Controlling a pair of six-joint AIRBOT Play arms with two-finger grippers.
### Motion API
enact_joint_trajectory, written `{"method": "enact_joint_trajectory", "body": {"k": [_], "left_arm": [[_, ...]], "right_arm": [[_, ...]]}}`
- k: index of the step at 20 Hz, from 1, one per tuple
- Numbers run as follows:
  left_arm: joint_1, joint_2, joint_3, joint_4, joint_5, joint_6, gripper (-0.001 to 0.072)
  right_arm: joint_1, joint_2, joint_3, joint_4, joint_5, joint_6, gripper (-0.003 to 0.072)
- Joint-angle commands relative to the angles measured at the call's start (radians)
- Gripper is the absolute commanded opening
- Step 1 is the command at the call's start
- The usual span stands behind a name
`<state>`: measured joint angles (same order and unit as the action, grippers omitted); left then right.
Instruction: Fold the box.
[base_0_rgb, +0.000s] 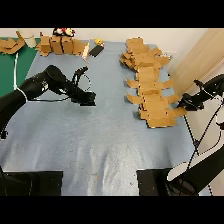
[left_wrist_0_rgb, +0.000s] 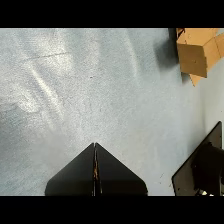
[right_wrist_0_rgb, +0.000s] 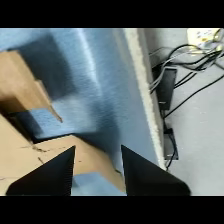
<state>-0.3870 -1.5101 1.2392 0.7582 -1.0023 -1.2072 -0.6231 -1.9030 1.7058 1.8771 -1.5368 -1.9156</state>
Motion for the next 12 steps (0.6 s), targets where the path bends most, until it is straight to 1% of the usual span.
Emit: {"method": "enact_joint_trajectory", "body": {"k": [1, 2, 3, 6, 9, 10, 11, 12], "left_arm": [[0.000, -0.001, 0.000, 0.000, 0.000, 0.000, 0.0011], [0.000, -0.001, 0.000, 0.000, 0.000, 0.000, 0.0011], [0.000, -0.001, 0.000, 0.000, 0.000, 0.000, 0.0011], [0.000, -0.001, 0.000, 0.000, 0.000, 0.000, 0.0011], [0.000, -0.001, 0.000, 0.000, 0.000, 0.000, 0.0011], [0.000, -0.001, 0.000, 0.000, 0.000, 0.000, 0.0011], [0.000, -0.001, 0.000, 0.000, 0.000, 0.000, 0.0011], [0.000, -0.001, 0.000, 0.000, 0.000, 0.000, 0.0011]], "right_arm": [[0.001, -0.019, -0.003, 0.104, -0.079, -0.047, 0.0417], [0.001, -0.018, -0.003, 0.118, -0.095, -0.049, 0.0361], [0.002, -0.018, -0.003, 0.124, -0.115, -0.049, 0.0340], [0.006, -0.019, -0.005, 0.124, -0.168, -0.048, 0.0340], [0.011, -0.015, -0.042, 0.125, -0.205, -0.048, 0.0331], [0.011, -0.012, -0.061, 0.127, -0.216, -0.047, 0.0297], [0.011, -0.005, -0.087, 0.136, -0.220, -0.046, 0.0204], [0.011, 0.003, -0.108, 0.154, -0.225, -0.046, 0.0141]]}}
